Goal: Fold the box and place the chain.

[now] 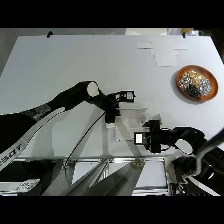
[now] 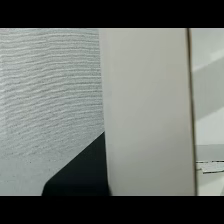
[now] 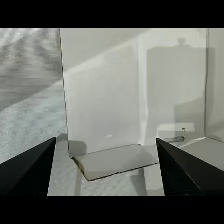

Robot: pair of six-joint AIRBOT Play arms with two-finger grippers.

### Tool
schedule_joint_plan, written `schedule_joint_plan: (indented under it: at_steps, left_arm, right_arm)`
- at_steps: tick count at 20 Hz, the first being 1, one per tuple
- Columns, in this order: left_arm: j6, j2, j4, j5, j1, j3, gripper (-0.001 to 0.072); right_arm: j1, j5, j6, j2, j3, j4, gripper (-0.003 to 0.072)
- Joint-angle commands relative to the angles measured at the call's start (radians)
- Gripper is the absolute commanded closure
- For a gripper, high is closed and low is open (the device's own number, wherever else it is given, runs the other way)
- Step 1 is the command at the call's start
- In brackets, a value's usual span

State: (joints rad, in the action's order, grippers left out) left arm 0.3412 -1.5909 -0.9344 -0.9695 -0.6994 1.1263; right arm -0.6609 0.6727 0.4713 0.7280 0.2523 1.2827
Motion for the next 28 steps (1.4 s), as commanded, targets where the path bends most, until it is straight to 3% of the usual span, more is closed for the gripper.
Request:
schedule_joint_plan:
  at_steps: [1, 6, 12, 17, 28]
  left_arm:
    - [0.0, 0.001, 0.0, 0.0, 0.0, 0.001, 0.0698]
    - [0.0, 0.001, 0.0, 0.0, 0.0, 0.001, 0.0698]
    - [0.0, 0.001, 0.0, 0.0, 0.0, 0.001, 0.0698]
    - [0.0, 0.001, 0.0, 0.0, 0.0, 0.001, 0.0698]
    - [0.0, 0.001, 0.0, 0.0, 0.0, 0.001, 0.0698]
  right_arm:
    - [-0.005, -0.037, 0.002, 0.0, -0.016, 0.001, 0.0]
    - [0.085, -0.06, -0.01, -0.001, 0.001, -0.004, 0.0]
    - [0.09, -0.063, -0.057, 0.0, 0.046, -0.016, 0.0]
    - [0.12, -0.055, -0.214, 0.0, 0.071, -0.115, -0.0002]
    - [0.298, 0.004, -0.22, 0.038, 0.111, -0.238, 0.0]
